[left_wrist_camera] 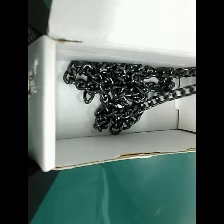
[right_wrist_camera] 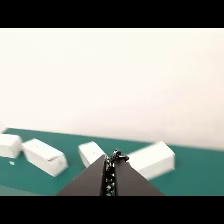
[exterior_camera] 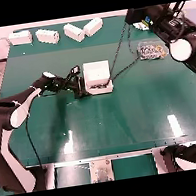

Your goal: Fold the box and place the chain.

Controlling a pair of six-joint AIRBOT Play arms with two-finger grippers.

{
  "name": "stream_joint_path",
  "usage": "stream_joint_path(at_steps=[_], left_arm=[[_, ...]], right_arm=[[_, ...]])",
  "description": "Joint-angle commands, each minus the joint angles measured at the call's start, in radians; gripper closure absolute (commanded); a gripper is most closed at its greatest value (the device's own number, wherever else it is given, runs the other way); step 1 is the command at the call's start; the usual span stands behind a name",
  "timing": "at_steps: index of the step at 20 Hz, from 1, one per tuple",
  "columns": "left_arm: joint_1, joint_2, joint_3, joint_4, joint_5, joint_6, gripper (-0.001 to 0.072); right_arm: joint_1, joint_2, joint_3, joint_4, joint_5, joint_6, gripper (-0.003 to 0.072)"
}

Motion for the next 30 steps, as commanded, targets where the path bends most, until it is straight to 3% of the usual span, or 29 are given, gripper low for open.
stream_joint_path(at_steps=[1,6,20,26,30], left_arm=[[0.0,0.0,0.001,0.0,0.0,0.0,0.0241],[0.0,0.0,0.001,0.0,0.0,0.0,0.0241],[0.0,0.0,0.001,0.0,0.0,0.0,0.0241],[0.0,0.0,0.001,0.0,0.0,0.0,0.0241],[0.0,0.0,0.001,0.0,0.001,0.0,0.0241]], right_arm=[[0.129,0.095,0.001,0.0,0.0,-0.113,0.0676],[0.212,0.092,0.0,0.0,0.0,-0.137,0.0675],[0.203,0.077,-0.08,-0.008,0.046,-0.146,0.0676],[0.057,0.14,-0.08,-0.006,0.205,-0.137,0.0676],[0.085,0.155,-0.08,-0.006,0.267,-0.134,0.0676]])
